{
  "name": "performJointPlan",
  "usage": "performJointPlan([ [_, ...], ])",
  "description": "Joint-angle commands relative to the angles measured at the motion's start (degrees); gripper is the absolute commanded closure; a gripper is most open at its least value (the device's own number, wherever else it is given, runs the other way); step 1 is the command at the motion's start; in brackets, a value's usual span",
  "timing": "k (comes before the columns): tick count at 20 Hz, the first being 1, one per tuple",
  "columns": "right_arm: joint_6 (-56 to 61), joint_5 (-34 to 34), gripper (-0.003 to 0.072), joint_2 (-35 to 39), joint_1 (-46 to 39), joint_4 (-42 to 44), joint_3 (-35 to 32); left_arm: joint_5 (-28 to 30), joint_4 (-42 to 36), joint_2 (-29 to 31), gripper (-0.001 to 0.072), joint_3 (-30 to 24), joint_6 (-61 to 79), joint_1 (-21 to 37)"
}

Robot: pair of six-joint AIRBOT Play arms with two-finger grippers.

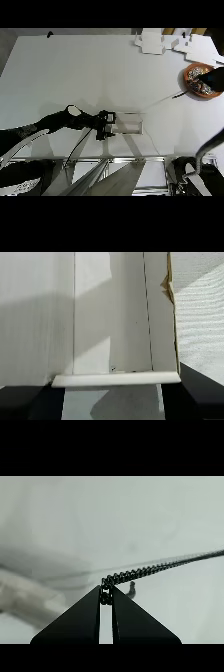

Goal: Fold the box and place the chain.

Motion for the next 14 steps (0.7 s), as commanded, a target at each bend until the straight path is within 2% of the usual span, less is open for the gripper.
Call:
performJointPlan([
  [1,4.5,2.5,0.0669,4.1,10.6,0.5,-0.4,0.0,0.0,0.0,0.0502,0.0,0.0,0.0],
  [9,14.0,-6.6,0.0669,9.3,29.9,0.6,-12.0,0.0,0.0,0.0,0.0502,0.0,0.0,0.0],
  [14,17.7,-25.7,0.0669,8.5,44.3,-0.9,-24.9,0.0,0.0,0.0,0.0502,0.0,0.0,0.0],
])
